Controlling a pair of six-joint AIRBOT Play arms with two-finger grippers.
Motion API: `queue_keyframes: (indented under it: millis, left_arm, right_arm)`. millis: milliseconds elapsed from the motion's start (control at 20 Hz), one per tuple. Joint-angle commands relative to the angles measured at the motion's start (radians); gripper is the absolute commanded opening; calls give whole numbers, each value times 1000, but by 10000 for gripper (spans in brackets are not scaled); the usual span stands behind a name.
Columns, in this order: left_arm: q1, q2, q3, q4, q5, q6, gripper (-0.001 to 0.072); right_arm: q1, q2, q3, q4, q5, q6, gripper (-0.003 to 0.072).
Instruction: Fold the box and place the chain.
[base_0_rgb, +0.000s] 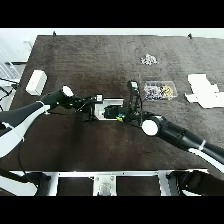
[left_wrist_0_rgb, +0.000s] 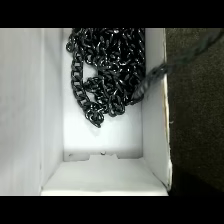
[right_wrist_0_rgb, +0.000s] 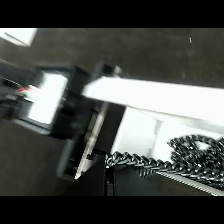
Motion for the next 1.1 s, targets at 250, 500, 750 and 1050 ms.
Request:
queue_keyframes:
  millis: [250,500,750,1050]
  left_arm:
    - [1,0,0,0,0,0,475]
    - [1,0,0,0,0,0,475]
    - [1,0,0,0,0,0,475]
    - [1,0,0,0,0,0,475]
  right_arm:
    - [-64,-9,0,-27,-3,-7,283]
    - [-246,175,-29,-273,195,-6,283]
    - [-515,189,-171,-265,163,12,283]
    - [-639,-95,-103,-213,103,72,466]
